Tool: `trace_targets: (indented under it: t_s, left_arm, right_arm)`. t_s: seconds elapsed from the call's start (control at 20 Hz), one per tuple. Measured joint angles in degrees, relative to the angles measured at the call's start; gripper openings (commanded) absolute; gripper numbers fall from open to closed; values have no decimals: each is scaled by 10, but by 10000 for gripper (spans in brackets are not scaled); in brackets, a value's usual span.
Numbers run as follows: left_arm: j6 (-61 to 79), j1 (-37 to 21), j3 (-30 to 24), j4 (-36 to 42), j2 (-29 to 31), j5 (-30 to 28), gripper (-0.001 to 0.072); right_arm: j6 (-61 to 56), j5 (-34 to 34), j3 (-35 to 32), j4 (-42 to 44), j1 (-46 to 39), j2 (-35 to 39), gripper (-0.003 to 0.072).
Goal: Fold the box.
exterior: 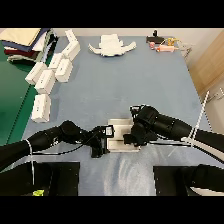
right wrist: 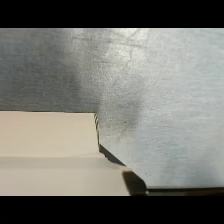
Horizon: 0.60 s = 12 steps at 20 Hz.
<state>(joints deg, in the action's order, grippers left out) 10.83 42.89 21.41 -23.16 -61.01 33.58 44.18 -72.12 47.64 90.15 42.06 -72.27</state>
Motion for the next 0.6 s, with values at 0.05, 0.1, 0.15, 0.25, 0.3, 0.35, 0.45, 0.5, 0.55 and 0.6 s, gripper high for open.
trace_targets:
  t_s: [0.05,0.1,0.15,0.25,0.3,0.35,0.45,0.5,0.55,0.6]
  left_arm:
    - [1,0,0,-1,0,0,342]
    - [2,0,0,-1,0,-1,342]
    - [1,0,0,-1,0,-1,342]
    - [1,0,0,-1,0,-1,342]
    - [1,0,0,-1,0,-1,342]
    - [1,0,0,-1,0,-1,343]
    - [1,0,0,-1,0,-1,342]
    - [1,0,0,0,0,-1,342]
    - [1,0,0,0,0,-1,342]
    - [1,0,0,0,0,-1,342]
  right_arm:
    - [2,0,0,-1,2,-2,254]
    - [3,-2,-3,-2,3,-5,410]
    - [3,-4,-2,3,4,-3,422]
    - [4,-2,-1,13,5,3,422]
    - [6,-4,1,20,4,10,422]
    - [8,-5,3,22,5,18,423]
    - [11,-17,10,25,4,33,422]
    - [12,-27,15,19,4,43,422]
    - [13,-37,21,14,4,51,420]
    - [13,-48,29,3,4,63,390]
